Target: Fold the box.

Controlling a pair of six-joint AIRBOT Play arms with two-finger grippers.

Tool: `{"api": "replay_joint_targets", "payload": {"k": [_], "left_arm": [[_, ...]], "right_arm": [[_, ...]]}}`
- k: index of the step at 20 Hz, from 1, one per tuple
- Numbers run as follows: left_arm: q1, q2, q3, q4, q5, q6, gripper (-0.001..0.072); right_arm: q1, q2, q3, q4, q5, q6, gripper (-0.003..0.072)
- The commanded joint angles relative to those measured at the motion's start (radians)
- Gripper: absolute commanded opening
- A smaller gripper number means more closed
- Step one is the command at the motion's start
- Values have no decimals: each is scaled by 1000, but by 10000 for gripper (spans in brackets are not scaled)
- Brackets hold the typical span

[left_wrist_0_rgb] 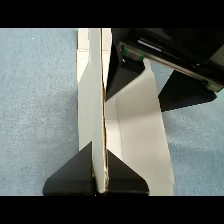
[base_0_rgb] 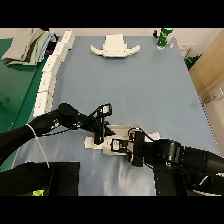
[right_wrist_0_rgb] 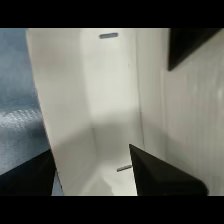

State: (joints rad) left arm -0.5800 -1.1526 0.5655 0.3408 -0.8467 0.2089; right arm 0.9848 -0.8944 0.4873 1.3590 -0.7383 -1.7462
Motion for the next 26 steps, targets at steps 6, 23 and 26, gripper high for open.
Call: {"api": "replay_joint_targets", "payload": {"k": [6,23,26], "left_arm": [[0,-1,0,0,0,0,12],[0,-1,0,0,0,0,12],[0,-1,0,0,0,0,12]], "right_arm": [[2,100,33,-74,-170,331,647],[-414,103,28,431,-129,-483,720],[-576,88,14,668,-158,-891,720]]}}
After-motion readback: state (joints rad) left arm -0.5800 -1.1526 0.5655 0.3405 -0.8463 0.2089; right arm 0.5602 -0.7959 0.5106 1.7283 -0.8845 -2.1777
